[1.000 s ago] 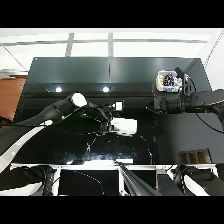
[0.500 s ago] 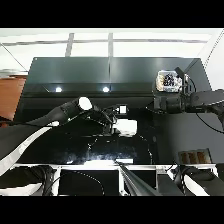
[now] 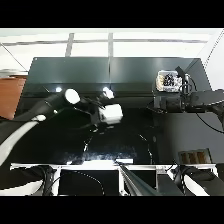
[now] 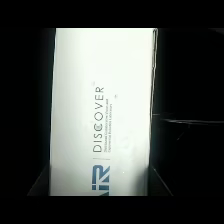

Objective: Fold the box and place the chain.

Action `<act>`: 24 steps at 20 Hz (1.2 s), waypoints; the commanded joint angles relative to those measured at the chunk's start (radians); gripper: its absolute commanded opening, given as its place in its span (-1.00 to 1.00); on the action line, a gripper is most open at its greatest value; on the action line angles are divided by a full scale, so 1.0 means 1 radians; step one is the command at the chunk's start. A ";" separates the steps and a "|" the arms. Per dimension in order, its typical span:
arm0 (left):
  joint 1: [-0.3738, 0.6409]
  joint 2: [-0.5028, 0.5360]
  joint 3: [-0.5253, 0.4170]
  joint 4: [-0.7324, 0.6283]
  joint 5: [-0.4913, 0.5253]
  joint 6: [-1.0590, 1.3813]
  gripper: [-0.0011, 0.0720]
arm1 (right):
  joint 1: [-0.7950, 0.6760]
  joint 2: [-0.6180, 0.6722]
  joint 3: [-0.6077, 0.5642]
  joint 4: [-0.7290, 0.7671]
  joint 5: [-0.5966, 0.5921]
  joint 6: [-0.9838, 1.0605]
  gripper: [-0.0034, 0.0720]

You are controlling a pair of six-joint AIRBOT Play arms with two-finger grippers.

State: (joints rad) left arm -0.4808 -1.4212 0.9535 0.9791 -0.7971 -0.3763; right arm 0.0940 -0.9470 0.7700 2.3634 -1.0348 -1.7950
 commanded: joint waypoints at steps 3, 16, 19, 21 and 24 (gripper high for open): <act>0.373 0.008 0.098 0.124 0.014 -0.254 0.36 | 0.000 0.001 0.000 0.000 0.014 0.009 -0.85; 0.815 -0.498 0.740 0.268 0.010 -0.761 0.36 | 0.000 0.001 0.001 -0.001 0.096 0.034 -0.85; 0.816 -0.528 0.742 0.275 0.006 -0.760 0.84 | 0.000 0.001 0.001 -0.001 0.092 0.035 -0.85; 0.811 -0.515 0.765 0.285 -0.023 -0.756 1.00 | 0.000 0.001 0.001 -0.001 0.092 0.035 -0.85; 0.810 -0.465 0.860 0.338 -0.181 -0.758 1.00 | -0.003 0.002 0.011 -0.021 0.085 0.034 -0.85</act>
